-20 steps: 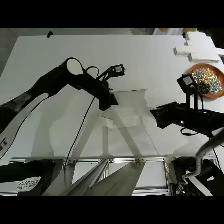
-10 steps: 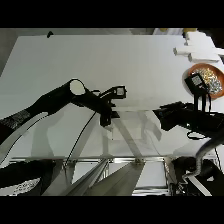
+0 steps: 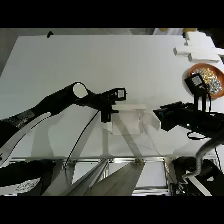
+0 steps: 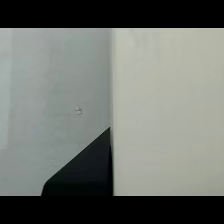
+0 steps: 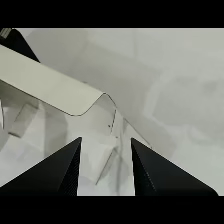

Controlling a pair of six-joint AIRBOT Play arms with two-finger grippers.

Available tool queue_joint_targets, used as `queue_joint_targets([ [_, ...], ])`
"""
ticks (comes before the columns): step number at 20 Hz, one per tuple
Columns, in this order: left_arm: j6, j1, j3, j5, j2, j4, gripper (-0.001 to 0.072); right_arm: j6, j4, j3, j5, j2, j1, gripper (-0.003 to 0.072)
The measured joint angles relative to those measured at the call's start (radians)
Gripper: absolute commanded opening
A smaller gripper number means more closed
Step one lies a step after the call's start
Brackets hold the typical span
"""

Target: Fold the box and place the chain.

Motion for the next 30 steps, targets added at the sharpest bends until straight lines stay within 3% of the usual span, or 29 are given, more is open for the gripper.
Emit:
queue_joint_targets([
  [13, 0.014, 0.000, 0.000, -0.013, -0.077, -0.003, 0.0005, -0.001, -0.003, 0.000, 0.004, 0.000, 0.000, 0.0338],
  [30, 0.178, -0.018, 0.000, 0.012, -0.126, -0.124, 0.0005, -0.002, -0.003, 0.000, 0.003, 0.000, 0.000, 0.0338],
])
